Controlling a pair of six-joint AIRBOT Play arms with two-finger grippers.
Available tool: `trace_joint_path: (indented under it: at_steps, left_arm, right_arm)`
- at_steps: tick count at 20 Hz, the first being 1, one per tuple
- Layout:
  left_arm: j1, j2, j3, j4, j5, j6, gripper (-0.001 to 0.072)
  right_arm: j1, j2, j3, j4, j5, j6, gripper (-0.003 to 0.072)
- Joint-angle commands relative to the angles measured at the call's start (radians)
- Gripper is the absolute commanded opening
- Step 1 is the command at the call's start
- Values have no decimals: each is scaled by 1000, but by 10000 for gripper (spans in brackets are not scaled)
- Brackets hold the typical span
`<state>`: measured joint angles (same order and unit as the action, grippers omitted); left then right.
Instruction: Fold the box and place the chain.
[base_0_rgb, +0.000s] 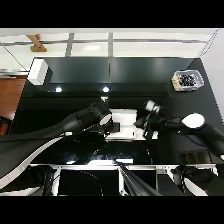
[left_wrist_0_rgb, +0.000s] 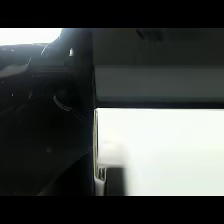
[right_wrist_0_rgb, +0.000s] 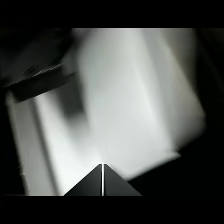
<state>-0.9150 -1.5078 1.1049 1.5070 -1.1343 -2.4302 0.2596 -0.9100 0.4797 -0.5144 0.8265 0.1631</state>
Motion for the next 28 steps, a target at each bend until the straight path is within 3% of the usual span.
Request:
trace_joint_path:
  at_steps: [1, 5, 8, 13, 18, 24, 25, 27, 28]
  left_arm:
    - [0, 0, 0, 3, 3, -1, 26]
    - [0, 0, 0, 3, 6, -1, 26]
    - [1, 0, 0, 3, 7, -1, 26]
    - [1, 0, 0, 3, 7, -1, 26]
    - [1, 0, 0, 3, 7, -1, 26]
    - [0, 0, 0, 3, 7, -1, 26]
    - [1, 0, 0, 3, 7, -1, 26]
    - [0, 0, 0, 3, 7, -1, 26]
    - [0, 0, 0, 3, 7, -1, 26]
  right_arm:
    - [-201, 119, 85, -128, 138, 396, 12]
    - [-534, 121, 71, -387, 50, 882, 12]
    - [-664, 36, 27, -479, 97, 1175, 12]
    - [-599, -220, 25, -392, 446, 989, 12]
    - [-427, -357, 25, -231, 467, 861, 12]
    - [-376, -367, 37, -52, 490, 691, 16]
    - [-376, -367, 49, -52, 490, 691, 84]
    - [-376, -366, 78, -43, 492, 691, 603]
    - [-376, -366, 95, -42, 502, 684, 653]
